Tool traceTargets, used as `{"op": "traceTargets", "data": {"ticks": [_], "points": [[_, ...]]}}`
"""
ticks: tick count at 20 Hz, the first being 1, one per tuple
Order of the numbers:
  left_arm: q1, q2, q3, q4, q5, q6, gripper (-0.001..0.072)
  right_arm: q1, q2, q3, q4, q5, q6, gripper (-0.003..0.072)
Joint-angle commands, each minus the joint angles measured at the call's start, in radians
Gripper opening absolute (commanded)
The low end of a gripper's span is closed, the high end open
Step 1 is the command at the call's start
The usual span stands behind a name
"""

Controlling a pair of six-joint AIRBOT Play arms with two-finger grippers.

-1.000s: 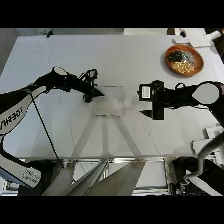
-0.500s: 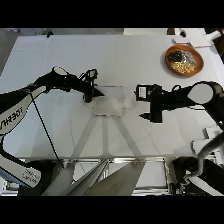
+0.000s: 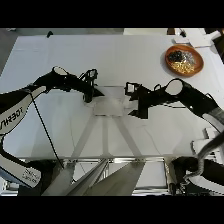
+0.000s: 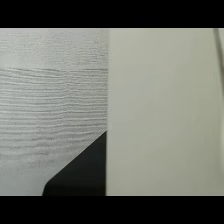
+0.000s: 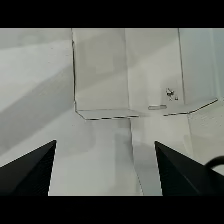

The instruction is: Fold the box and place the chain.

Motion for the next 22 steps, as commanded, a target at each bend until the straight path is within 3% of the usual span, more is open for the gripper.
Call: {"op": "traceTargets", "data": {"ticks": [1,6,14,22], "points": [[0.0,-0.001,0.0,0.0,0.0,0.0,0.0014,0.0,-0.078,0.0,0.052,-0.046,-0.068,0.0686],[0.0,-0.001,0.0,0.0,0.0,0.0,0.0014,0.0,-0.181,0.0,0.119,-0.049,-0.123,0.0686],[0.0,-0.001,0.0,0.0,0.0,0.0,0.0014,-0.002,-0.219,0.0,0.12,-0.09,-0.144,0.0686],[0.0,-0.001,0.0,0.0,0.0,0.0,0.0014,-0.003,-0.226,0.0,0.235,-0.112,-0.122,0.0686]]}}
